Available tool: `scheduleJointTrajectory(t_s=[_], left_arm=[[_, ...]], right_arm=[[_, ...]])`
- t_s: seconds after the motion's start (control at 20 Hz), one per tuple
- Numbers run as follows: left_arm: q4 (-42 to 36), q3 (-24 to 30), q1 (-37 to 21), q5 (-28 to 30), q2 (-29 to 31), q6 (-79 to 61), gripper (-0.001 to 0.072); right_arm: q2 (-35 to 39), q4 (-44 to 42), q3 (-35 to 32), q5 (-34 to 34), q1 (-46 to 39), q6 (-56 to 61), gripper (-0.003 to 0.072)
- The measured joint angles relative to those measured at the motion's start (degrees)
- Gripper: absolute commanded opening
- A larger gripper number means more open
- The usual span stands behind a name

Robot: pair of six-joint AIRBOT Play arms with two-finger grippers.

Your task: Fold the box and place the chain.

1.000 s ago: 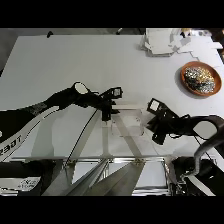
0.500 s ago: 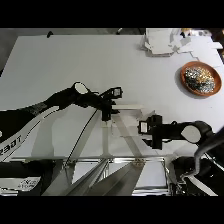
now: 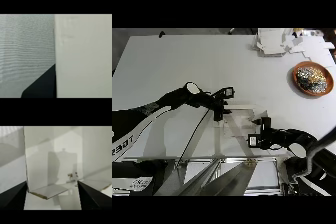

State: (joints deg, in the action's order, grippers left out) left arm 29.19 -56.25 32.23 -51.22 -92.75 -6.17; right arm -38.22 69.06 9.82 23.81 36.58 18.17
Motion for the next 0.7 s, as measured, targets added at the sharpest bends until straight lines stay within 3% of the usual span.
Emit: scheduleJointTrajectory(t_s=[0.35, 0.7], left_arm=[[-0.02, 0.00, 0.00, 0.00, 0.00, 0.00, 0.0011], [-0.07, 0.00, 0.00, 0.15, 0.00, 0.00, 0.0011]], right_arm=[[-0.81, -0.87, 4.48, 2.54, -6.40, -0.85, 0.0684], [-9.79, -14.78, 10.67, 7.72, -14.19, -14.47, 0.0684]])
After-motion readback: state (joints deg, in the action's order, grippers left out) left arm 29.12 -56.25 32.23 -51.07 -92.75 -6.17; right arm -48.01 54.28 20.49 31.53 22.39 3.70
